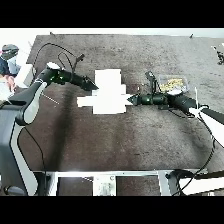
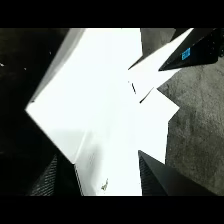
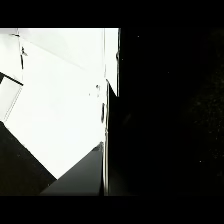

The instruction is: Fold the box and place the chain.

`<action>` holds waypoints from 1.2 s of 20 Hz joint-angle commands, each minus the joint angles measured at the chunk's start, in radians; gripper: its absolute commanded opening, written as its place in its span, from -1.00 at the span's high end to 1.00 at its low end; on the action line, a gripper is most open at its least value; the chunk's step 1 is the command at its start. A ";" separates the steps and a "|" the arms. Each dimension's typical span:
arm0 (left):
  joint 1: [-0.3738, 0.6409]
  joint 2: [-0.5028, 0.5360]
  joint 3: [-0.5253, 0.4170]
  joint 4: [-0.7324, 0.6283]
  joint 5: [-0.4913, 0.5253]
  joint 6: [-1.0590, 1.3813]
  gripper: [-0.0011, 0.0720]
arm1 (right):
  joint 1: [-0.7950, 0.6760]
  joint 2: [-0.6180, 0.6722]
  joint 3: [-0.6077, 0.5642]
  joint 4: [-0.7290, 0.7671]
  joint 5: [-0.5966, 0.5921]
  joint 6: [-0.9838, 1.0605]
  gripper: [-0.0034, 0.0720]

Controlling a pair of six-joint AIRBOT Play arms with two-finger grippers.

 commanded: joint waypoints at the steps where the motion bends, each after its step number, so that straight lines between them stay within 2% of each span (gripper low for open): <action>1: -0.016 -0.008 0.001 0.004 -0.023 0.010 -0.47 | 0.001 0.000 0.001 -0.002 0.005 0.000 0.88; 2: -0.016 -0.008 0.001 0.005 -0.024 0.009 -0.31 | 0.001 0.000 0.001 -0.003 0.011 0.000 0.88; 5: -0.016 -0.008 0.001 0.008 -0.040 0.009 -0.29 | 0.001 0.000 0.000 -0.024 0.016 0.001 0.88; 6: -0.016 -0.008 0.001 0.009 -0.049 0.009 -0.11 | 0.001 0.000 0.000 -0.024 0.018 0.000 0.88; 7: -0.016 -0.008 0.001 0.011 -0.057 0.010 -0.11 | 0.001 0.000 0.000 -0.024 0.017 0.001 0.88; 8: -0.016 -0.008 0.001 0.021 -0.060 0.009 0.17 | 0.001 0.000 0.000 -0.024 0.017 0.001 0.88; 10: -0.016 -0.008 0.001 0.044 -0.060 0.009 0.30 | 0.001 0.000 0.000 -0.024 0.017 0.001 0.88; 11: -0.016 -0.008 0.001 0.045 -0.064 0.010 0.51 | 0.001 0.000 0.000 -0.024 0.016 0.001 0.88; 13: -0.016 -0.008 0.001 0.046 -0.087 0.029 0.71 | 0.001 0.000 0.000 -0.023 0.011 0.004 0.88; 14: -0.016 -0.007 0.001 0.046 -0.092 0.029 0.91 | 0.001 0.000 0.000 -0.019 0.006 0.004 0.88; 15: -0.016 -0.007 0.001 0.046 -0.092 0.035 0.93 | 0.001 0.000 0.000 -0.008 0.006 0.003 0.88; 16: -0.016 -0.006 0.001 0.046 -0.089 0.042 0.93 | 0.001 0.000 0.001 0.013 0.007 0.003 0.41; 17: -0.016 -0.005 0.001 0.046 -0.089 0.073 0.93 | 0.001 0.000 0.001 0.031 0.007 0.003 -0.20; 19: -0.016 -0.002 0.018 0.050 -0.092 0.139 0.93 | -0.005 0.013 0.002 0.038 0.006 0.000 0.18; 24: -0.014 -0.003 0.115 0.107 -0.063 0.300 0.93 | -0.099 0.094 0.002 0.040 0.006 0.000 0.18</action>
